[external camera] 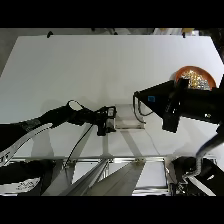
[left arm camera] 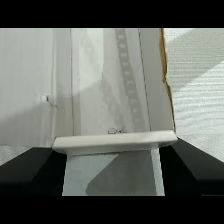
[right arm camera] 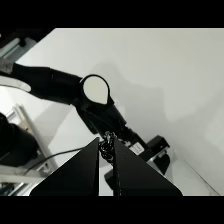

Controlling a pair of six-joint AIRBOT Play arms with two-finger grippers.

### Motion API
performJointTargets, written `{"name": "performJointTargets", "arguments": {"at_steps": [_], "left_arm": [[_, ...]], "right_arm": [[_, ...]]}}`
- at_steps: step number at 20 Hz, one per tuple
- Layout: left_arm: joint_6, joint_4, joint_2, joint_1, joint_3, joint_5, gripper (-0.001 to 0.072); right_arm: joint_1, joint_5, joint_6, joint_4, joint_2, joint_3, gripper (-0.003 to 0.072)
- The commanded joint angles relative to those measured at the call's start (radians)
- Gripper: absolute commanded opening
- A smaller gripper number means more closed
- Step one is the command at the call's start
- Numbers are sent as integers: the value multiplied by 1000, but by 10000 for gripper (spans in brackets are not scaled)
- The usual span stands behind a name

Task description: Fold the box and place the chain.

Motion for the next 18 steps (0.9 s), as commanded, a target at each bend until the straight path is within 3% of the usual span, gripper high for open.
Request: {"name": "performJointTargets", "arguments": {"at_steps": [1,9,18], "left_arm": [[0,0,0,0,0,0,331],[0,0,0,0,0,0,331],[0,0,0,0,0,0,331]], "right_arm": [[1,-19,-1,-2,1,1,12],[1,126,2,-105,-42,-20,12],[1,37,-27,-163,-169,-330,12]]}}
